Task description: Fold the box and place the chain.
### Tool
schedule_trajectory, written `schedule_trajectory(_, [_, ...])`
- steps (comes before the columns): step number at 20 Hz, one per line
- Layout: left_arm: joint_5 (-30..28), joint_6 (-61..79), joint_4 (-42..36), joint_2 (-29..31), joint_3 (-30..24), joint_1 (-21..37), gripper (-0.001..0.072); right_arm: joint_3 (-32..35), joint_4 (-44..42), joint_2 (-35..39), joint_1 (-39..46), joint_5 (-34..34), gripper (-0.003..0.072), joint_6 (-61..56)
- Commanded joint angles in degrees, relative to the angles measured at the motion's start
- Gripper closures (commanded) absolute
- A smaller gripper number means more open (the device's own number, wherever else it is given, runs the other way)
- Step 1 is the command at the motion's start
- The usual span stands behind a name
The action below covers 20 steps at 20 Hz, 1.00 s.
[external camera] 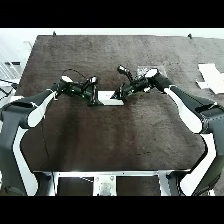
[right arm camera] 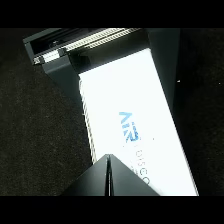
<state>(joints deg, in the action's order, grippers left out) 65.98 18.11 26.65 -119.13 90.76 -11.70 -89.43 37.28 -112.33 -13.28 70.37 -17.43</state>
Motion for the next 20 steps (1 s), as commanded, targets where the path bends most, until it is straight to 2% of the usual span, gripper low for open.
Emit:
schedule_trajectory(1, [0.0, -0.1, -0.1, 0.0, 0.0, 0.0, 0.0302, -0.5, -5.8, 1.1, 0.5, 0.0, 0.068, 1.7])
schedule_trajectory(4, [0.0, -0.1, -0.1, 0.0, 0.0, 0.0, 0.0302, -0.5, -15.8, 4.3, 1.3, 0.8, 0.0679, 5.8])
schedule_trajectory(11, [0.0, -0.1, -0.1, 0.0, 0.0, 0.0, 0.0302, 1.9, -20.0, 14.5, 3.2, 2.4, 0.0682, 4.3])
schedule_trajectory(15, [-0.1, 0.0, -0.2, 0.0, 0.0, 0.0, 0.0302, 13.0, -19.9, 26.1, 5.6, 2.1, 0.0682, 3.9])
schedule_trajectory(20, [-1.2, -0.1, -0.1, 0.0, 0.0, 0.0, 0.0302, 32.0, -19.5, 43.8, 14.3, -6.8, 0.0682, 2.9])
